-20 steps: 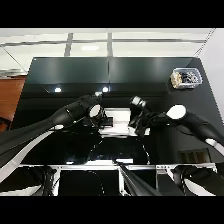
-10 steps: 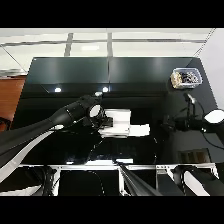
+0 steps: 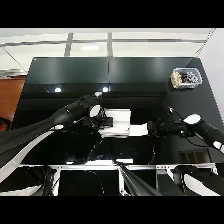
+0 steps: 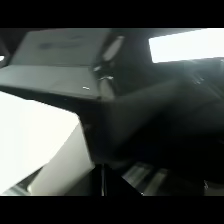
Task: Fold the box and place the chain.
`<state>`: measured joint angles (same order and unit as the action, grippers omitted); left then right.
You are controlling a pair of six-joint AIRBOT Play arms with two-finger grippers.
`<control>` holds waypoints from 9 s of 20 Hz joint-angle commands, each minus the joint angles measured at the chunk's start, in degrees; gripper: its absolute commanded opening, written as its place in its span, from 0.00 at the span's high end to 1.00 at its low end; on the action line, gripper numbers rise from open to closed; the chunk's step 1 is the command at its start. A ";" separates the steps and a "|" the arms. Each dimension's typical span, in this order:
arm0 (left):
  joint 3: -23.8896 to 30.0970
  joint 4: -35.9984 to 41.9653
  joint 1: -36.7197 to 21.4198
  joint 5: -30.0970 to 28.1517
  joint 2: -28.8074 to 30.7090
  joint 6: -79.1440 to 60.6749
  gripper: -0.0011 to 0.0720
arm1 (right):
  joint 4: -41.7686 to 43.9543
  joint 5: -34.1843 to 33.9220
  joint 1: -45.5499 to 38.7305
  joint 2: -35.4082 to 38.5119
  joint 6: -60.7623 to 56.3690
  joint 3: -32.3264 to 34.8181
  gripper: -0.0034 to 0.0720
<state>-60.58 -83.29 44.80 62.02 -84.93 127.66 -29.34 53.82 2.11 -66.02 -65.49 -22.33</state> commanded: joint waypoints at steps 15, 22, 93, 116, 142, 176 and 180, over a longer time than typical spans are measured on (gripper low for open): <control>-0.04 0.00 -0.02 -0.04 -0.02 -0.02 0.95 | 4.42 4.76 12.28 -1.64 0.00 -12.79 0.37; -0.04 0.00 -0.02 -0.02 -0.02 -0.02 0.95 | -15.08 -0.55 22.03 -1.64 -23.89 -17.75 0.37; 0.00 -1.86 0.00 0.98 -0.48 1.22 0.95 | -78.47 26.84 33.27 7.72 -54.80 -40.06 0.39; 0.00 -4.52 -0.26 3.26 -0.48 3.04 0.95 | -50.14 8.04 -14.25 -38.01 -60.35 -74.90 0.07; 0.00 -4.52 -0.24 2.99 -0.48 3.04 0.95 | -40.24 18.38 -16.74 -21.62 -25.42 -82.73 0.94; 0.00 -4.52 -0.24 2.73 -0.48 3.02 0.95 | -7.67 39.47 6.91 6.99 -18.84 -81.26 0.94; 0.00 -4.52 -0.24 2.75 -0.48 3.02 0.95 | -7.78 35.63 11.74 5.79 -20.04 -81.26 0.94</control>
<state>-60.58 -87.81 44.56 64.77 -85.38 130.69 -37.10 92.09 11.05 -59.55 -84.51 -103.77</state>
